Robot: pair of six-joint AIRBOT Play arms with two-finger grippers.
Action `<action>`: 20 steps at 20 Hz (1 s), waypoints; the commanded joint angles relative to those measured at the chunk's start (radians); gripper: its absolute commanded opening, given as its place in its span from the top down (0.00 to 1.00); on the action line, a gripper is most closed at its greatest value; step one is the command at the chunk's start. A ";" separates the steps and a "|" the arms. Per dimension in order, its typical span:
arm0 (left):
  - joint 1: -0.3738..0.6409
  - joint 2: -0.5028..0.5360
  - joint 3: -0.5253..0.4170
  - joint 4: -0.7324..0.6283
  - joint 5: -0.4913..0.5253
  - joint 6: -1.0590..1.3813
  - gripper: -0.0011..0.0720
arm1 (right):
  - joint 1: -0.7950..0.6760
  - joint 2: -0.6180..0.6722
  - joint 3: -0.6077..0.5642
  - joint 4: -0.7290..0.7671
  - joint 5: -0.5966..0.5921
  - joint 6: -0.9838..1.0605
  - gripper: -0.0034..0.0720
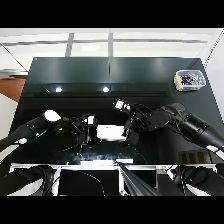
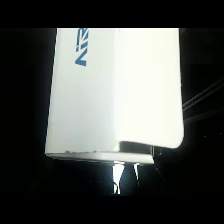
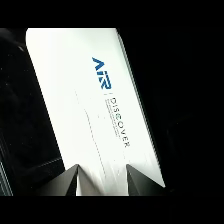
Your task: Fold the box and place the chain.
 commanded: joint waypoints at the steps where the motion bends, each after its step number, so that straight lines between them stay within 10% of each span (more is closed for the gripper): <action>1: 0.000 -0.001 -0.001 0.000 0.000 -0.001 0.51 | 0.001 -0.001 0.000 0.000 0.011 0.000 0.46; 3: 0.000 -0.001 -0.001 0.000 0.000 -0.001 0.51 | 0.001 -0.001 0.000 -0.008 0.014 0.001 0.71; 20: 0.000 -0.001 -0.001 0.000 0.000 -0.001 0.51 | 0.034 -0.010 0.000 -0.076 0.006 0.084 0.71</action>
